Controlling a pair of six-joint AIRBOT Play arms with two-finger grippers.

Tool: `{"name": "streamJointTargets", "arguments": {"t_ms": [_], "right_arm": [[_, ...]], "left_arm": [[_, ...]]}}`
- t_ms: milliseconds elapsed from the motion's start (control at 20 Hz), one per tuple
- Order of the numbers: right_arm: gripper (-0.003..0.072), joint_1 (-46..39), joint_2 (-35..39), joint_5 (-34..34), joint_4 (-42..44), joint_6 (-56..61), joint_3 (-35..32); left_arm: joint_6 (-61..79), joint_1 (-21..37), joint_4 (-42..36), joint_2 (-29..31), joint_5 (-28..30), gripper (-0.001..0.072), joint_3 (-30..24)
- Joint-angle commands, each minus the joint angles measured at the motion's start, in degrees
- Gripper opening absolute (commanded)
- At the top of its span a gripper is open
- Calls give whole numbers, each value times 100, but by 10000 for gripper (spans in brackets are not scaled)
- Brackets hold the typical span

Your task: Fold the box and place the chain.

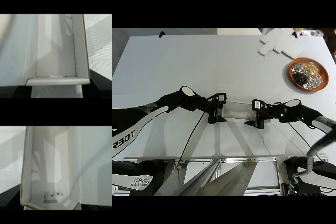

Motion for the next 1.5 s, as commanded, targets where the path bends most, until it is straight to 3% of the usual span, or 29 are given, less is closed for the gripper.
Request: {"name": "streamJointTargets", "arguments": {"t_ms": [0, 200, 350, 400, 450, 500, 550, 600, 700, 850, 950, 1150, 1450], "right_arm": [[702, -68, 339, -111, -822, 1158, 2], [695, -426, 1099, 24, -1958, 2518, 2], [681, -848, 1792, 643, -2208, 3067, 2], [622, -927, 2024, 839, -2177, 3189, 2], [500, -938, 2282, 1062, -2094, 3206, 2], [334, -935, 2529, 1335, -1945, 3171, 2], [111, -935, 2741, 1582, -1657, 3095, 2], [18, -935, 2922, 1823, -1281, 3023, 0], [18, -787, 3051, 1779, -861, 3038, 0], [17, -219, 2914, 1526, -883, 3051, 0], [17, 221, 2863, 1003, -861, 3053, 0], [11, 496, 2704, -769, -776, 3740, 0], [11, 496, 1906, -1480, -831, 4422, 0]], "left_arm": [[2, 0, 4, -2, -7, 99, 0], [2, 0, 2, -2, -7, 99, 0], [2, 0, 2, -2, -7, 99, 0], [2, 0, 4, -2, -7, 99, 0], [4, 0, 2, 0, -7, 99, 0], [2, 0, 4, 0, -7, 99, 0], [2, 0, 2, -2, -7, 99, 0], [2, 0, 2, 0, -7, 99, 0], [2, 0, 2, -2, -4, 99, 0], [2, 0, 2, -2, -7, 99, 0], [2, 0, 4, -2, -7, 99, 0], [2, 0, 2, 0, -7, 99, 0], [2, 0, 2, -2, -7, 99, 0]]}}
